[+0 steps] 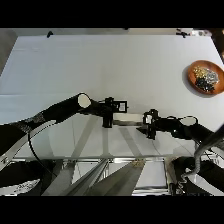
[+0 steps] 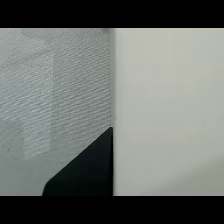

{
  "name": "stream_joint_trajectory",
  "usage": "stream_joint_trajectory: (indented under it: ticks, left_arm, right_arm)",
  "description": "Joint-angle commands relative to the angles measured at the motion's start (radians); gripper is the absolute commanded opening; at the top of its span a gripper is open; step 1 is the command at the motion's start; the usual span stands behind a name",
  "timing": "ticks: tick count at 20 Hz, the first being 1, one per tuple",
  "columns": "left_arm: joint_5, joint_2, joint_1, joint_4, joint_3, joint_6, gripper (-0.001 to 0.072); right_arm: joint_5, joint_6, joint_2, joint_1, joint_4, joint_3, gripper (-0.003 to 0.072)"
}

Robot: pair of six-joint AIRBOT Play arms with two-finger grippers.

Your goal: Fold the box and place the chain.

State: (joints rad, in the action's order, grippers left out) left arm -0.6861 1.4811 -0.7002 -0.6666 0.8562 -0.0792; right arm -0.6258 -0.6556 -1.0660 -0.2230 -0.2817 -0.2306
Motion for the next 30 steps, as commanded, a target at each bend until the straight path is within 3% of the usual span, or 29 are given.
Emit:
stream_joint_trajectory:
  ticks: [1,14,15,17,18,26,30]
  left_arm:
    - [0.0,-0.001,0.0,0.0,0.0,0.0,0.0015]
    - [-0.014,-0.002,0.0,0.001,0.0,0.001,0.0019]
    - [-0.026,-0.002,0.0,0.001,0.0,0.001,0.0104]
    - [-0.042,-0.007,0.001,0.001,0.0,0.001,0.0493]
    - [-0.05,-0.013,0.001,0.0,0.0,0.001,0.0543]
    - [-0.059,-0.134,0.006,-0.011,0.0,0.002,0.054]
    - [-0.06,-0.175,0.009,-0.203,0.0,0.143,0.054]
  right_arm:
    - [0.0,0.0,0.0,0.001,-0.002,-0.001,0.0403]
    - [0.0,0.0,0.0,0.001,-0.002,-0.001,0.0403]
    - [0.0,0.0,0.0,0.001,-0.002,-0.001,0.0403]
    - [0.0,0.0,0.0,0.001,-0.002,-0.001,0.0403]
    - [0.0,0.0,0.0,0.001,-0.002,-0.001,0.0403]
    - [-0.002,0.0,0.0,0.001,-0.002,-0.001,0.0403]
    - [-0.002,0.0,0.0,0.001,-0.003,-0.001,0.0403]
